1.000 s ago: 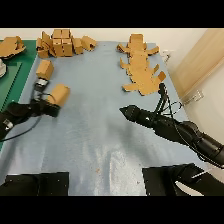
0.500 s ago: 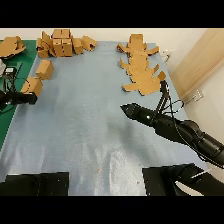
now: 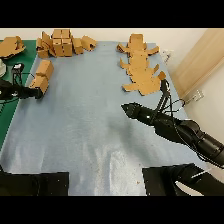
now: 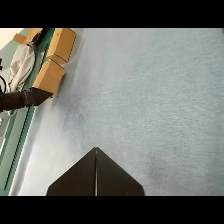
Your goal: Fold the box.
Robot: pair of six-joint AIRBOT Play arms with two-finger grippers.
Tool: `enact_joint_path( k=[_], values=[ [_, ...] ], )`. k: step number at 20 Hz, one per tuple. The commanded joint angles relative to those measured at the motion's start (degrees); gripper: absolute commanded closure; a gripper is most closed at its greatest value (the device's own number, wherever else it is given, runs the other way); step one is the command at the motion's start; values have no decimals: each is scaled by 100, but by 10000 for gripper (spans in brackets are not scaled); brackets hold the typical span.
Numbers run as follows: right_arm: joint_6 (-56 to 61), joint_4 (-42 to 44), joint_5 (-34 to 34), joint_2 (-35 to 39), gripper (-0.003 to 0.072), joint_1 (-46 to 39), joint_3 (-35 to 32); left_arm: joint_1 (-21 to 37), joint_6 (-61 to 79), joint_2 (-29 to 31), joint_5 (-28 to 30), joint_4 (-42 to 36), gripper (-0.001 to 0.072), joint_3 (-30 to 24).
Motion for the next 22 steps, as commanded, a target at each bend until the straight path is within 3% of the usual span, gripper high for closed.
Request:
enact_joint_path(
  k=[1,9,13,18,19,20,21,22],
  values=[
    [2,-79,13,-2,683,0,2,-52,-129,-109,162,0,32,98],
    [2,-85,4,-2,683,0,2,-13,-306,17,-299,2,14,103],
    [2,-98,4,-2,683,0,2,260,-570,289,-914,79,14,116],
    [2,-120,-50,-101,683,0,2,616,-549,1054,-1790,81,15,116],
    [2,-116,-50,-225,683,0,4,535,-498,1224,-2116,70,107,116],
    [4,-98,-70,-389,683,0,28,391,-269,1364,-2441,70,471,116],
    [4,-92,-142,-619,683,0,120,162,201,1491,-2758,61,699,114],
    [-2,-98,-267,-855,683,0,269,-114,129,1587,-2889,55,700,114]
  ],
)
